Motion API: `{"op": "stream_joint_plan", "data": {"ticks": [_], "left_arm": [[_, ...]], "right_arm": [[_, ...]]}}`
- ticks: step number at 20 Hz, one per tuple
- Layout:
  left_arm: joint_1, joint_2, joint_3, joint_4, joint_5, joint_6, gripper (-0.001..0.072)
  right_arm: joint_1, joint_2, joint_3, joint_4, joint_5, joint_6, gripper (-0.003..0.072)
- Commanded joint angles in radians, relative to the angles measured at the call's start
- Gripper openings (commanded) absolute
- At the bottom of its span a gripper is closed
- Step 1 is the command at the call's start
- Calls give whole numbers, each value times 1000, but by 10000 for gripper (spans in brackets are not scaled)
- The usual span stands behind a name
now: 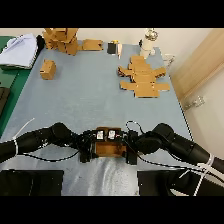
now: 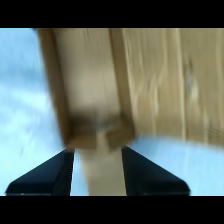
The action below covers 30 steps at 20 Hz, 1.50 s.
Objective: Fold the box.
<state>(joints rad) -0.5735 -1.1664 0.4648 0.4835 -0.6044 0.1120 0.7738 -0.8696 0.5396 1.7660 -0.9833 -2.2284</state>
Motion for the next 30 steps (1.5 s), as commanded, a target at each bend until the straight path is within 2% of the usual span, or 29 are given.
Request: {"op": "stream_joint_plan", "data": {"ticks": [1, 3, 4, 5, 7, 8, 11, 13, 16, 18, 19, 26, 30], "left_arm": [[0, 1, 0, 2, 0, 3, 417], [0, 1, 0, 2, 0, 3, 417], [0, 1, 0, 2, 0, 3, 418], [0, 1, 0, 2, 0, 3, 417], [0, 1, 0, 2, 0, 3, 417], [0, 1, 0, 2, 0, 3, 418], [0, 1, 0, 2, 0, 3, 417], [0, 1, 0, 2, 0, 3, 417], [0, 1, 0, 2, 0, 3, 417], [0, 1, 0, 2, 0, 3, 417], [0, 1, 0, 2, 0, 3, 417], [0, 1, 0, 2, 0, 3, 418], [0, 1, 0, 2, 0, 3, 417]], "right_arm": [[-1, 46, 73, -264, -273, 275, 461], [-1, 101, 97, -359, -373, 396, 460], [-1, 134, 97, -415, -397, 479, 423], [-2, 166, 97, -470, -415, 578, 322], [-20, 214, 95, -544, -447, 821, 32], [-48, 225, 89, -535, -452, 945, 3], [-153, 211, 27, -423, -444, 1175, 3], [-205, 186, -35, -320, -386, 1245, 1], [-230, 159, -130, -124, -146, 1241, 0], [-230, 158, -169, -68, -6, 1232, 0], [-230, 158, -179, -57, 21, 1222, 0], [-230, 166, -182, 86, 10, 1088, -1], [-230, 166, -182, 92, 10, 1063, -1]]}}
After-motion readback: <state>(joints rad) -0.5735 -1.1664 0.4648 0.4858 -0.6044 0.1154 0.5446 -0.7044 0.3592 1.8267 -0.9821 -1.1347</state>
